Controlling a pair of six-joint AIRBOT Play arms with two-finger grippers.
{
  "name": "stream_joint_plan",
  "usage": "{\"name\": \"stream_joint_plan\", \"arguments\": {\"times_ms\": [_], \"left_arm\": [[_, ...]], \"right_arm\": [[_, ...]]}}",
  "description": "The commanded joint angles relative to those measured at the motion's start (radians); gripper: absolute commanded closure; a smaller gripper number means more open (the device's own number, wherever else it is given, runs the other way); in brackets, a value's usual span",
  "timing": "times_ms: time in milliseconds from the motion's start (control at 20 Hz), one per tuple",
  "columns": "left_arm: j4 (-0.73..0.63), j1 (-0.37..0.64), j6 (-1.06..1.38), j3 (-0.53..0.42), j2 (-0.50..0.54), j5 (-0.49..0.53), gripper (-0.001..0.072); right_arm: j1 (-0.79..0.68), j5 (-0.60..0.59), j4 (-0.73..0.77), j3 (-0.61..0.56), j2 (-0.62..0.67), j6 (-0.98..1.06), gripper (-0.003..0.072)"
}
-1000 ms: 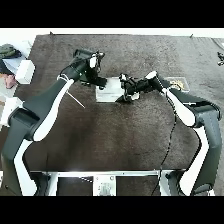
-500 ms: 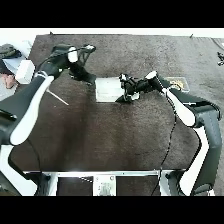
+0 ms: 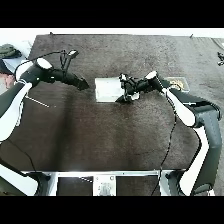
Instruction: Fold the box and place the chain.
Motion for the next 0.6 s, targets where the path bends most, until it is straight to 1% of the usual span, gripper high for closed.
{"name": "stream_joint_plan", "arguments": {"times_ms": [0, 100, 200, 250, 300, 350, 400, 500, 550], "left_arm": [[-0.103, 0.018, 0.145, -0.013, -0.014, 0.054, 0.0059], [-0.152, 0.029, 0.233, 0.0, -0.061, 0.05, 0.0059], [-0.192, 0.035, 0.322, 0.06, -0.134, -0.015, 0.0059], [-0.193, 0.037, 0.349, 0.105, -0.175, -0.051, 0.0059], [-0.192, 0.037, 0.379, 0.148, -0.213, -0.092, 0.0059], [-0.192, 0.037, 0.461, 0.185, -0.247, -0.153, 0.0059], [-0.192, 0.037, 0.526, 0.202, -0.269, -0.198, 0.0059], [-0.189, 0.036, 0.679, 0.203, -0.288, -0.263, 0.0057], [-0.188, 0.036, 0.737, 0.203, -0.291, -0.283, 0.0025]], "right_arm": [[0.0, 0.0, 0.0, 0.001, 0.001, 0.0, 0.0521], [0.0, 0.0, 0.0, 0.001, 0.001, 0.0, 0.0521], [0.0, 0.0, 0.0, 0.001, 0.001, 0.0, 0.0521], [0.0, 0.0, 0.0, 0.001, 0.001, 0.0, 0.0521], [0.0, 0.0, 0.0, 0.001, 0.001, 0.0, 0.0521], [0.0, 0.0, 0.0, 0.001, 0.001, 0.0, 0.0521], [0.0, 0.0, 0.0, 0.001, 0.001, 0.0, 0.052], [0.0, 0.0, 0.0, 0.001, 0.001, 0.0, 0.0521], [0.001, 0.0, 0.0, 0.001, 0.001, 0.0, 0.0521]]}}
